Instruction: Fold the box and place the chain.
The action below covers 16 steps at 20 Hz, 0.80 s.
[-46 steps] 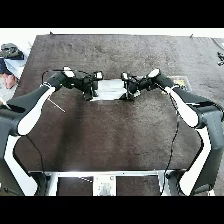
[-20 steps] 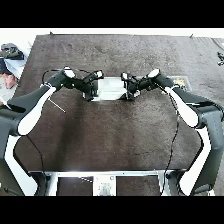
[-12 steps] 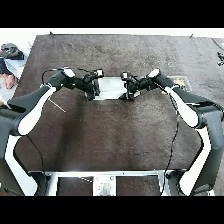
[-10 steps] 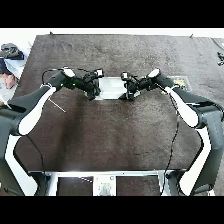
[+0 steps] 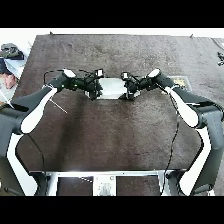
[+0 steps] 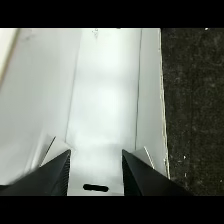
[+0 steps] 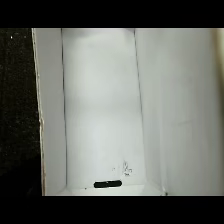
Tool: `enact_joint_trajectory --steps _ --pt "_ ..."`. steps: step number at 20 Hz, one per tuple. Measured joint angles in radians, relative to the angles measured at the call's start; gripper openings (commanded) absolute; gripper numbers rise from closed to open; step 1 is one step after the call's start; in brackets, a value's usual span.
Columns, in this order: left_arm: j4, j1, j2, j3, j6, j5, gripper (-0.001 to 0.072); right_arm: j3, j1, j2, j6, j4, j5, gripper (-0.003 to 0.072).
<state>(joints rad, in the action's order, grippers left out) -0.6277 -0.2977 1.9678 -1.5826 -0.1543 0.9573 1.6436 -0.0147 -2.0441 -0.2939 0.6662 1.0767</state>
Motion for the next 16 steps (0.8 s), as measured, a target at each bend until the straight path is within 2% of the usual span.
enact_joint_trajectory --steps 1,2,8,9,10,11,13,14,15,16 --pt "0.002 0.0 0.0 0.0 -0.003 -0.002 0.0502 0.0 0.0 0.0 0.0 0.0 0.0 0.0269" --pt "0.004 0.0 0.001 0.0 -0.005 -0.002 0.0661 0.0 0.0 0.0 0.0 0.0 0.0 0.0269" --pt "0.006 0.001 0.0 0.0 -0.01 -0.005 0.0662 0.0 0.0 0.0 -0.002 0.0 -0.001 0.0269" --pt "0.005 0.001 0.0 0.0 -0.01 -0.006 0.0561 0.0 0.0 0.0 -0.002 0.0 -0.001 0.0269" --pt "0.001 0.001 0.0 0.0 -0.01 -0.008 0.0427 0.0 0.0 0.0 -0.002 0.0 -0.001 0.0269" --pt "-0.007 0.002 0.0 0.0 -0.003 -0.008 0.0345 0.0 0.0 0.0 -0.001 0.0 -0.001 0.0269" --pt "-0.029 0.011 0.0 0.0 0.005 0.0 0.0341 0.0 0.0 0.0 -0.001 0.0 -0.001 0.0269" --pt "-0.037 0.021 0.0 0.0 0.007 0.011 0.0206 0.0 0.0 0.0 -0.001 0.0 -0.001 0.0269" --pt "-0.043 0.032 0.0 0.0 0.013 0.028 0.0122 0.0 0.0 0.0 -0.001 0.0 -0.001 0.0269" --pt "-0.046 0.041 0.0 0.0 0.014 0.046 0.0122 0.0 0.0 0.0 -0.001 0.0 -0.001 0.0269"
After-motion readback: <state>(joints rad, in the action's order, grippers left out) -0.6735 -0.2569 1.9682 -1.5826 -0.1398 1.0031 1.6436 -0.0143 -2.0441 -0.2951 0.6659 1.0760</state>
